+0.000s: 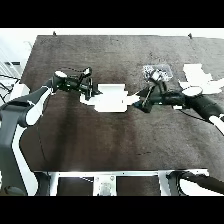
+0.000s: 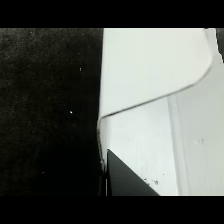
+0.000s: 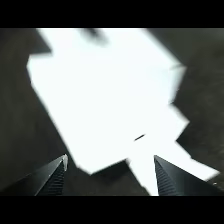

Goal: Fold the box and place the chain.

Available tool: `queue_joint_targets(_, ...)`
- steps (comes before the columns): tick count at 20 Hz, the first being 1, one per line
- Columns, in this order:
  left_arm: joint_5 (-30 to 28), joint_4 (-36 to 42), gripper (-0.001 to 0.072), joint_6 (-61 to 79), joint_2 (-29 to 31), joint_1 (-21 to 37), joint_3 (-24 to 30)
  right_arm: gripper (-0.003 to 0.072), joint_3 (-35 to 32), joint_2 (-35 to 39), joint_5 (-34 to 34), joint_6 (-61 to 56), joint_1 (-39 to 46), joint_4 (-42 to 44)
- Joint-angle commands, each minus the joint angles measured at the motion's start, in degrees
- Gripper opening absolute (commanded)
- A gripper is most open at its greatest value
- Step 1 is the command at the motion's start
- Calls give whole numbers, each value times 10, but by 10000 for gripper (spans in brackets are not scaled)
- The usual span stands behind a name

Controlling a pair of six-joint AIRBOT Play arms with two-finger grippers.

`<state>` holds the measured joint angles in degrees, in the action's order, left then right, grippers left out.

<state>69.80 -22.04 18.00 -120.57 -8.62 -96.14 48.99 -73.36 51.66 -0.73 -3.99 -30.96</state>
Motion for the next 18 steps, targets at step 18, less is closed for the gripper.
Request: queue_joint_targets(18, -3, 0, 20, 0, 0, 0, 0, 643, -9, -97, -260, 59, -163, -93)
